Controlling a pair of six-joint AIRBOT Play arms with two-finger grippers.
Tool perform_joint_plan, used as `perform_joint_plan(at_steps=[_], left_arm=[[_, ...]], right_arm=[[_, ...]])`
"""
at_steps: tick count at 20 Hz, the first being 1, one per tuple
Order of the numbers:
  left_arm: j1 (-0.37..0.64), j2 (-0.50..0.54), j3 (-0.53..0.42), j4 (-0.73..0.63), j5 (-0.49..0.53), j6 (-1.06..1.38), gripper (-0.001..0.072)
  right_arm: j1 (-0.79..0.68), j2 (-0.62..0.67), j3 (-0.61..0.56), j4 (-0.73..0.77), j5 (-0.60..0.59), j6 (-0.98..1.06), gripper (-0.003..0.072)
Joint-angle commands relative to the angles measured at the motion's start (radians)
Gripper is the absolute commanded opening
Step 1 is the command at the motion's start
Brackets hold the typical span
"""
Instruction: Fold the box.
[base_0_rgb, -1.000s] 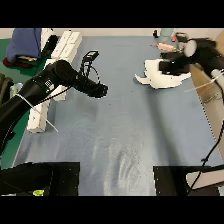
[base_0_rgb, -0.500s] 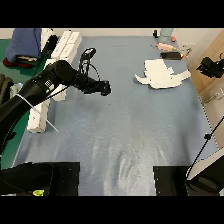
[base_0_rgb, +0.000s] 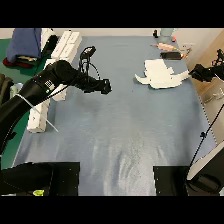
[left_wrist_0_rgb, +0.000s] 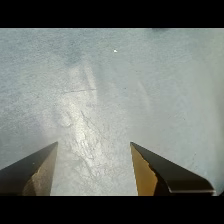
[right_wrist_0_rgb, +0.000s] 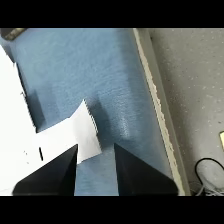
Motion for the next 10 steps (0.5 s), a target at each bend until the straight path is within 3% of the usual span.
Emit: perform_joint_plan(at_steps=[1, 8, 9, 10], left_arm=[[0.0, 0.0, 0.001, 0.0, 0.002, 0.0, 0.0692], [0.0, 0.0, 0.001, -0.001, 0.002, 0.0, 0.0692], [0.0, 0.0, 0.001, -0.001, 0.002, 0.0, 0.0692], [0.0, 0.0, 0.001, -0.001, 0.002, 0.0, 0.0692]], right_arm=[[0.004, -0.015, 0.003, 0.022, -0.014, -0.051, 0.0368], [0.004, -0.021, 0.003, 0.104, -0.019, -0.154, 0.0335], [0.004, -0.021, 0.003, 0.11, -0.01, -0.157, 0.03], [0.004, -0.021, 0.003, 0.11, 0.007, -0.157, 0.0182]])
